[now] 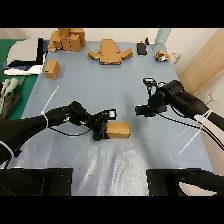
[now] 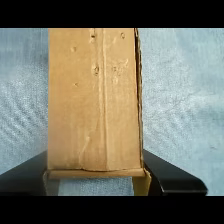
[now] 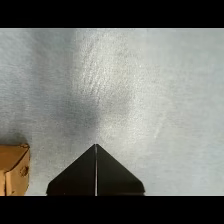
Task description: Fold the box.
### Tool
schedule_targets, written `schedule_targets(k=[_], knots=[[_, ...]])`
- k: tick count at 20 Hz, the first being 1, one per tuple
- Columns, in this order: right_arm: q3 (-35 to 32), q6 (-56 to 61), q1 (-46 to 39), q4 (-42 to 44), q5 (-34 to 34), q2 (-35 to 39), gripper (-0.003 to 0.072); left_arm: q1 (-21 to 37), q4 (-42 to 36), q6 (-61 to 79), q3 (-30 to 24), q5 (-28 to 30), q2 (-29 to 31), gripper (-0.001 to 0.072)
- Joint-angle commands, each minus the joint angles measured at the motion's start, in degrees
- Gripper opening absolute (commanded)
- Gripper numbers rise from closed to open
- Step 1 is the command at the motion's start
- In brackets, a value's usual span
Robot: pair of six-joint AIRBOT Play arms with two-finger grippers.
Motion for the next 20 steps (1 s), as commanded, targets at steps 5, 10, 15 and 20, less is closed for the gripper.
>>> schedule_targets(k=[5,10,15,20], knots=[[0.46,0.87,-0.11,0.24,-0.76,-0.81,0.0006,4.63,13.35,-21.73,1.68,-1.42,11.10,0.0514],[0.46,0.87,-0.11,0.26,-0.76,-0.81,0.0006,23.32,20.28,-47.12,1.68,5.62,16.63,0.0513],[0.46,0.87,-0.11,0.22,-0.79,-0.81,0.0006,43.80,26.71,-57.02,1.81,10.23,12.63,0.0514],[0.46,0.87,-0.11,0.22,-0.76,-0.81,0.0006,47.91,26.56,-57.99,4.37,18.62,6.60,0.0514]])
